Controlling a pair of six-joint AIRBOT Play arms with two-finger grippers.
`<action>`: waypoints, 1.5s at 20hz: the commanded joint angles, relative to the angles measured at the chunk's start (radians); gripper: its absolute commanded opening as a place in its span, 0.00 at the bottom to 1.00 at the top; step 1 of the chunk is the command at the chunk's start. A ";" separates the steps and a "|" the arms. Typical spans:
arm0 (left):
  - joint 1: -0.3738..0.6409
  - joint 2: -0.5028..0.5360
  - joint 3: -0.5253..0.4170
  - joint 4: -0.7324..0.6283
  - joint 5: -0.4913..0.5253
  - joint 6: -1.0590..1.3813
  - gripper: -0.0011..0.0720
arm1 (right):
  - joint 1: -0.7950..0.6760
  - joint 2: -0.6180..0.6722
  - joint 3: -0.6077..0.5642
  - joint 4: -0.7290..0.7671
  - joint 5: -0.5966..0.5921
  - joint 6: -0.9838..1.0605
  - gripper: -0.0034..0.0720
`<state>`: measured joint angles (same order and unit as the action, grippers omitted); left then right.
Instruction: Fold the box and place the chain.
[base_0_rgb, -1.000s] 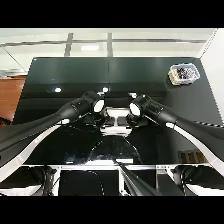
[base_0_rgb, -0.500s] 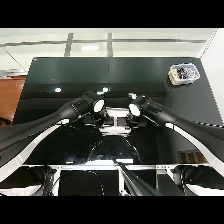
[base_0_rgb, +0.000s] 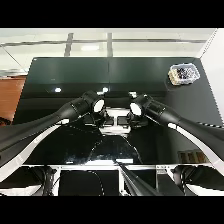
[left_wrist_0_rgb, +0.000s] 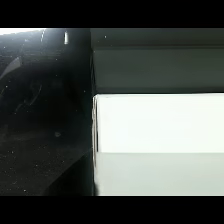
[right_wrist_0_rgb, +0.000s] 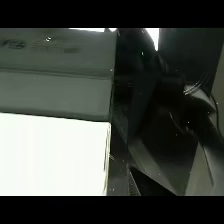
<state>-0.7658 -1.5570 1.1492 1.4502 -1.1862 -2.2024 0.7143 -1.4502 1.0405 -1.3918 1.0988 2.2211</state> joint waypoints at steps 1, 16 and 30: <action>0.000 0.000 0.000 0.000 -0.002 -0.001 0.05 | 0.000 0.056 0.025 -0.011 0.028 -0.081 0.50; 0.000 0.000 0.000 0.000 -0.003 -0.001 0.05 | -0.526 0.205 0.032 -0.552 -0.285 -0.101 0.99; 0.000 0.000 0.000 0.000 -0.003 -0.001 0.05 | -1.001 -0.484 0.788 0.266 -0.022 -0.176 0.95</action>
<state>-0.7658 -1.5574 1.1492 1.4498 -1.1892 -2.2032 -0.2653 -1.8362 1.7294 -1.2083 1.0283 2.0796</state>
